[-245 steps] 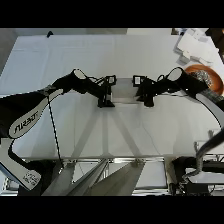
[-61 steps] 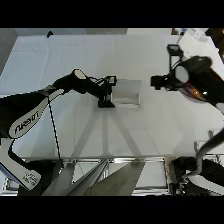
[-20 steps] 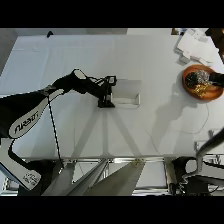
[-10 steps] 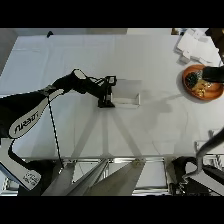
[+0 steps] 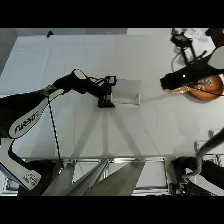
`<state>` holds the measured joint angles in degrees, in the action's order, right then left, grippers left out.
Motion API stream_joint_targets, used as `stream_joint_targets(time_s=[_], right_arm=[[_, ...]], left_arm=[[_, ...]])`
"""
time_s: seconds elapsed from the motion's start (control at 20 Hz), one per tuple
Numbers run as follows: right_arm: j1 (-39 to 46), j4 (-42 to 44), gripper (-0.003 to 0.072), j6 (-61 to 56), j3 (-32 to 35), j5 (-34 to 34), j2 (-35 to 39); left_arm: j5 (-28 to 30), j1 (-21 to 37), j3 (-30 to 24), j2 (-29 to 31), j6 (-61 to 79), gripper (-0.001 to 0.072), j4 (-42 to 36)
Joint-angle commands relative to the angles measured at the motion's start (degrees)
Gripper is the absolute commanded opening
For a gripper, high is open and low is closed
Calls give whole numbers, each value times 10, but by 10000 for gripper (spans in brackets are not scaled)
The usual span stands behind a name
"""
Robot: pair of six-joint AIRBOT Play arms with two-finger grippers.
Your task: Fold the box and place the chain.
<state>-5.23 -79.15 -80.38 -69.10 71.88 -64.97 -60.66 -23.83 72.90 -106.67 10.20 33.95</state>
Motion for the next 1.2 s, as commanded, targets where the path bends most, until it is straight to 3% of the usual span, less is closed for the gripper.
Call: stream_joint_targets(time_s=[0.0, 0.15, 0.3, 0.75, 0.8, 0.9, 1.15], right_arm=[[-99, 25, 6, -28, 1, -79, 1], [-146, 47, 6, -40, 1, -141, -5], [-174, 38, 7, -48, 2, -139, -40], [-186, -118, 8, -201, 2, -143, -149], [-186, -121, 35, -198, 2, -143, -150], [-182, -118, 300, -173, 2, -141, -150], [-158, -113, 303, -45, 2, -117, -120]], left_arm=[[0, 0, 0, 0, 0, 278, 0], [0, 0, 0, 0, 0, 278, 0], [0, 0, 0, 0, 0, 278, 0], [0, 0, 0, 0, 0, 278, 0], [0, 0, 0, 0, 0, 278, 0], [0, 0, 0, 0, 0, 278, 0], [0, 0, 0, 0, 0, 278, 0]])
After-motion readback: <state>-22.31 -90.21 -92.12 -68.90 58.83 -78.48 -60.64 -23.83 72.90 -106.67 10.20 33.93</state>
